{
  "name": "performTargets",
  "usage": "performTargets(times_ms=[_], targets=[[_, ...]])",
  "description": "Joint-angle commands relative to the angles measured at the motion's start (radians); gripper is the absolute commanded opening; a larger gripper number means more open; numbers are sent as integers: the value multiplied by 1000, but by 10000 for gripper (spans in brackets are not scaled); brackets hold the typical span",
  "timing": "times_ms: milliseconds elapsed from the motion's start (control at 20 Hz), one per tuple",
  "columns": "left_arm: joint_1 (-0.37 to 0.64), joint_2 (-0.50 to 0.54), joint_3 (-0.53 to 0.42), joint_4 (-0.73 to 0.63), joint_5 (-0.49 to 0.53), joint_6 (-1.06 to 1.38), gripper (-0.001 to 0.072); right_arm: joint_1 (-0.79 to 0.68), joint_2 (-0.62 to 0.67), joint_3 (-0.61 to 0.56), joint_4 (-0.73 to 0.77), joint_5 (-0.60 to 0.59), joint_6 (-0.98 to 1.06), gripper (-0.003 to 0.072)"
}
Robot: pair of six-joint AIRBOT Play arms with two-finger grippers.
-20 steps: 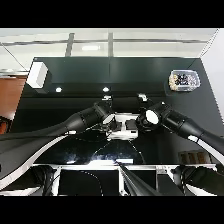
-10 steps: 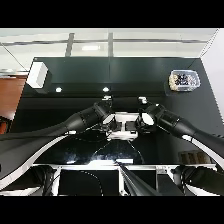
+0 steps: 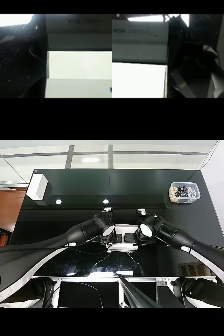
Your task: Fold the box and place the chain.
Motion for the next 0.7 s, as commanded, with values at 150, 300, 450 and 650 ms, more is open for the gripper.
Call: performTargets(times_ms=[150, 300, 450, 650], targets=[[0, 0, 0, 2, 0, 2, 24, 0, 0, 8, 10, -16, 0, 114], [0, 0, 0, 2, 0, 2, 24, 0, 0, 8, 10, -15, 0, 10], [0, 0, 0, 2, 0, 2, 24, 0, 0, 12, 21, -6, -1, 185], [0, 0, 0, 2, -1, 2, 24, -3, 15, 57, 8, 73, -101, 380]])
